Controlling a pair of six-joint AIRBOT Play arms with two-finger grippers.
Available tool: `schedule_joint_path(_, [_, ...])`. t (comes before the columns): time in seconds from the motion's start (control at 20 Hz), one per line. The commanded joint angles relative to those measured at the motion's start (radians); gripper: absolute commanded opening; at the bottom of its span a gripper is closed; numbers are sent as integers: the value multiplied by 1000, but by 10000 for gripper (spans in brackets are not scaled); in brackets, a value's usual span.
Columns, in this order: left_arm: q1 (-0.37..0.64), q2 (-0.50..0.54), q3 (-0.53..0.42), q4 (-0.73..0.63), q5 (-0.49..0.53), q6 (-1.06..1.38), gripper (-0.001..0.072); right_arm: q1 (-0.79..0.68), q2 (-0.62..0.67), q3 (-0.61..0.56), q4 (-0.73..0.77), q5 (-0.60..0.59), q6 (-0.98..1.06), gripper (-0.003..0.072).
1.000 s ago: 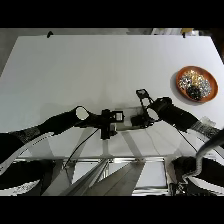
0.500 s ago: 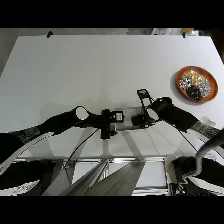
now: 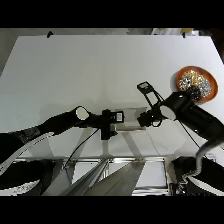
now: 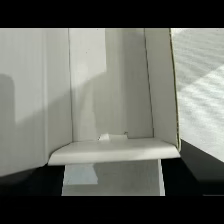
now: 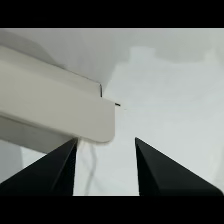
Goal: Fold the box and place the chain.
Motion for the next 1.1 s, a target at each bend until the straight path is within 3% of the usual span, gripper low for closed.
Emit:
schedule_joint_path(0.0, [0, 0, 0, 0, 0, -2, 212, -30, 39, 175, -90, 70, -96, 291])
schedule_joint_path(0.25, [0, 0, 0, 0, 1, -2, 212, -366, -10, 361, -81, -34, -223, 288])
schedule_joint_path(0.55, [0, 0, 0, 0, 0, -1, 212, -772, -179, 370, -6, -142, -329, 290])
schedule_joint_path(0.8, [0, 0, 0, 0, 1, -2, 212, -940, -322, 370, -6, -145, -368, 289])
schedule_joint_path(1.05, [0, 0, 0, 0, 0, -2, 212, -1006, -441, 370, -6, -80, -367, 288])
